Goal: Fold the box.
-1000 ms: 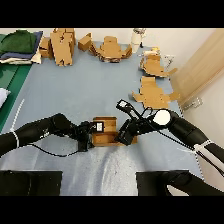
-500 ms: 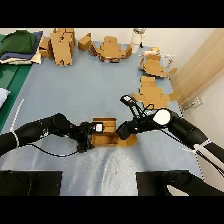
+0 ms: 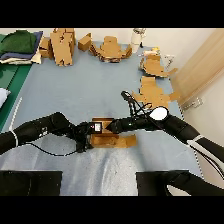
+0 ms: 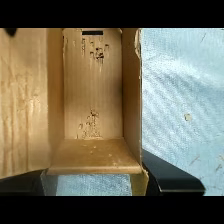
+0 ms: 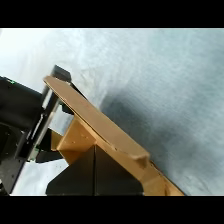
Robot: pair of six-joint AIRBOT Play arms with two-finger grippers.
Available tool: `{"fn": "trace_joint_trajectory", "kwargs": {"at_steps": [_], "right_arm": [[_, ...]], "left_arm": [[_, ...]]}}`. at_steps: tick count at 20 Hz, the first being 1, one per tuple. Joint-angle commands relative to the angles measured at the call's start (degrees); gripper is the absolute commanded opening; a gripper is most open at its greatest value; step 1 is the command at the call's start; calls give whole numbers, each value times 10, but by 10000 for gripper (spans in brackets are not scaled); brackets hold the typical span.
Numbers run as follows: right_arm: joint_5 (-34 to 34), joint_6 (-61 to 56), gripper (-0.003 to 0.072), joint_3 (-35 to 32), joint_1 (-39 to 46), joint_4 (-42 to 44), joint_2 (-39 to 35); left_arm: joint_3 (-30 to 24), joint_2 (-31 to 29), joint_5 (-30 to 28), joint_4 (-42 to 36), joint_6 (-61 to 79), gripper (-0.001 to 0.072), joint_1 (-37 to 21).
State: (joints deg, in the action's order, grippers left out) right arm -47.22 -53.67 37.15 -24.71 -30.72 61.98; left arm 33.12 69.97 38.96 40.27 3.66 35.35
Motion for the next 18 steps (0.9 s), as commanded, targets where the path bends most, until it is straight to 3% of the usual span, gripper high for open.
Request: {"fn": "trace_joint_trajectory", "kwargs": {"at_steps": [1, 9, 18], "right_arm": [[21, 47, 3, 0, 0, 59, 16], [68, 47, 3, 0, 0, 29, 24], [68, 47, 2, 0, -2, 31, 96]], "left_arm": [[0, 0, 3, 16, 0, 357, -1], [0, 0, 10, 18, -1, 356, -1], [0, 0, 20, 18, -1, 357, -1]]}}
